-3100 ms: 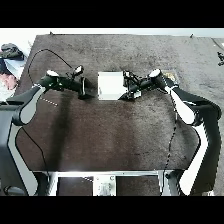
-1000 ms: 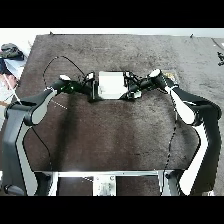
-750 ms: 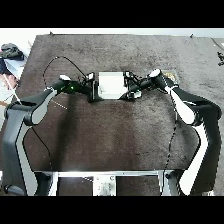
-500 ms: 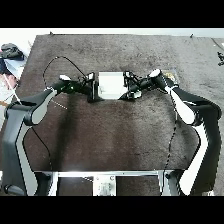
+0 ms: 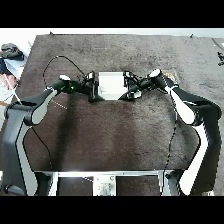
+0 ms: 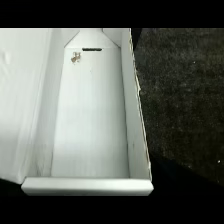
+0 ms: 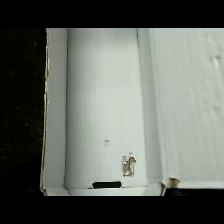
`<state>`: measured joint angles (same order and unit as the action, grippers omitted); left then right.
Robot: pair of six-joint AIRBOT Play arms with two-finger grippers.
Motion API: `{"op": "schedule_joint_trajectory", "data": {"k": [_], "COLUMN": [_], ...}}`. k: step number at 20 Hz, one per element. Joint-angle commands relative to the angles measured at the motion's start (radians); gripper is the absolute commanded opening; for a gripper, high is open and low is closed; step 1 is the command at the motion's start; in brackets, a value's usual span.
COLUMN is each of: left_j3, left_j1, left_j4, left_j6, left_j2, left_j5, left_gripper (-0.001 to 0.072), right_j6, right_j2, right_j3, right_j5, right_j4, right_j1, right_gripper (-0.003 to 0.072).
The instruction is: Fold the box and place the chain.
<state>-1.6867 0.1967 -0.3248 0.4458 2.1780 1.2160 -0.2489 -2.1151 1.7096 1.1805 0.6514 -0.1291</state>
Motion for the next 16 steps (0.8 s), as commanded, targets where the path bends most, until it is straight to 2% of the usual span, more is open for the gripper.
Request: {"op": "schedule_joint_trajectory", "data": {"k": [1, 10, 12, 16], "left_j3": [0.000, 0.000, 0.000, 0.000], "left_j1": [0.000, 0.000, 0.000, 0.000], "left_j4": [0.018, 0.015, 0.015, 0.010], "left_j6": [0.000, 0.008, 0.008, 0.009], "left_j2": [0.004, 0.016, 0.016, 0.016], "left_j5": [-0.012, -0.012, -0.012, -0.005], "left_gripper": [0.0711, 0.0709, 0.0532, 0.0525], "right_j6": [-0.001, -0.001, -0.001, -0.001], "right_j2": [0.000, 0.000, 0.000, 0.000], "right_j3": [0.000, 0.000, 0.000, 0.000], "right_j5": [0.002, 0.002, 0.002, 0.002], "right_j4": [0.000, 0.000, 0.000, 0.000], "right_j1": [0.000, 0.000, 0.000, 0.000], "right_gripper": [0.0408, 0.0408, 0.0408, 0.0408]}}
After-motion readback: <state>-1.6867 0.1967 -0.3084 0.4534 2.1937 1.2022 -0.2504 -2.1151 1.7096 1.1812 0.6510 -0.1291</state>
